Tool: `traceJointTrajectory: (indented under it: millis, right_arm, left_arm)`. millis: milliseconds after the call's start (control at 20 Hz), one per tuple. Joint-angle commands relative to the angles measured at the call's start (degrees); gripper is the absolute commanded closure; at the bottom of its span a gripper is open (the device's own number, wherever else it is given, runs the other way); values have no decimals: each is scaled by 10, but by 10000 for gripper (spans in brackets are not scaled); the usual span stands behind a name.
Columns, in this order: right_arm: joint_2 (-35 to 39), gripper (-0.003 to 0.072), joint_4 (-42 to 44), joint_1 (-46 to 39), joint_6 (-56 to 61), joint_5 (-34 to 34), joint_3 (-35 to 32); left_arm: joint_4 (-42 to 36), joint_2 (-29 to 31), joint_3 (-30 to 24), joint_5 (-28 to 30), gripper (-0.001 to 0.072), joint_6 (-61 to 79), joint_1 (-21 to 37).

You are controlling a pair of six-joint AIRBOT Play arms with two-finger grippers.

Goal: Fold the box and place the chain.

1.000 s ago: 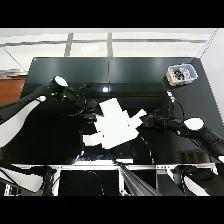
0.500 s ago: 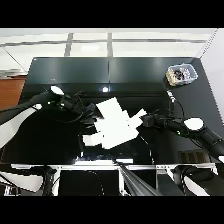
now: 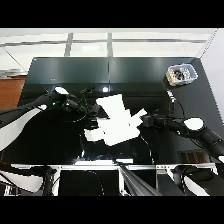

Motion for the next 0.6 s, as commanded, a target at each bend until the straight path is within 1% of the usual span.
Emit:
traceJointTrajectory:
  millis: [0, 150, 200, 300, 450, 500, 550]
  right_arm:
    - [0, 669, 0, 0, 0, 7, 0]
    - [0, 669, 0, 1, 0, 12, 0]
    - [0, 669, 0, 1, 0, 13, 0]
    - [0, 669, 0, 1, 0, 16, 0]
    - [0, 669, 0, 0, 0, 21, 0]
    - [0, 645, -1, 0, -1, 20, 0]
    - [0, 364, -12, 0, -2, 21, 2]
  left_arm:
    - [75, -14, 49, -35, 222, 21, -9]
    - [107, -57, 114, -88, 225, -5, -26]
    - [108, -73, 132, -105, 302, -7, -34]
    - [108, -100, 162, -134, 478, -11, -41]
    - [108, -104, 174, -142, 689, -4, -36]
    - [108, -104, 176, -147, 689, -4, -33]
    - [108, -103, 179, -151, 691, -2, -28]
